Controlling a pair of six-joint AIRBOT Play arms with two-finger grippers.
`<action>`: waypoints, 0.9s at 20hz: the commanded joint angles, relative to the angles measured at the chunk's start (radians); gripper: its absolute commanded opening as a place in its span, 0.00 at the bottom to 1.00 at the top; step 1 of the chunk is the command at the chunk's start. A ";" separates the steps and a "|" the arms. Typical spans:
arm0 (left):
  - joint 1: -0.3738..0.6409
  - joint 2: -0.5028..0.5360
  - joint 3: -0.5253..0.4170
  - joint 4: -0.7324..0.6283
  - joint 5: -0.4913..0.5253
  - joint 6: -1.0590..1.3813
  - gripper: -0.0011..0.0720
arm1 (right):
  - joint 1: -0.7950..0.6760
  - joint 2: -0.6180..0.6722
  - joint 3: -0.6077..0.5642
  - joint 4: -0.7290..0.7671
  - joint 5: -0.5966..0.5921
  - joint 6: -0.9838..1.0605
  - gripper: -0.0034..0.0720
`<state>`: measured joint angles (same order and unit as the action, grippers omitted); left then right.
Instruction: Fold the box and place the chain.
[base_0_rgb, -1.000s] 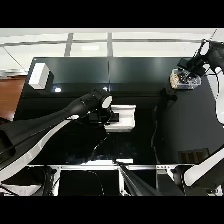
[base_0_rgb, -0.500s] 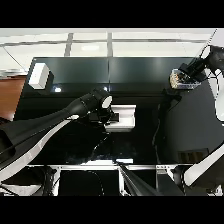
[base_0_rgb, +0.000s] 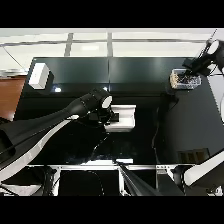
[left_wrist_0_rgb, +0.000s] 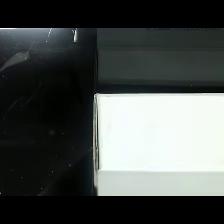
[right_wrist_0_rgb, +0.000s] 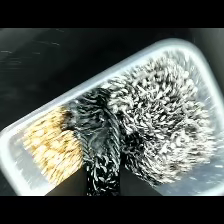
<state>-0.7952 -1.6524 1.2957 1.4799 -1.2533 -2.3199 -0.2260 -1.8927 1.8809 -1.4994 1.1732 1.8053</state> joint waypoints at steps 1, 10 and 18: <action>0.000 0.000 0.001 0.000 0.000 0.000 0.05 | 0.000 0.128 0.001 0.003 0.013 -0.150 0.07; 0.000 0.000 0.001 0.000 0.000 0.000 0.05 | 0.000 0.496 0.000 0.273 0.037 -0.330 0.06; 0.000 0.000 0.001 0.000 0.000 0.000 0.05 | 0.022 0.745 0.000 0.502 0.029 -0.389 0.06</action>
<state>-0.7952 -1.6524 1.2957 1.4796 -1.2533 -2.3199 -0.2165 -1.2301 1.8809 -1.0737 1.1965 1.4345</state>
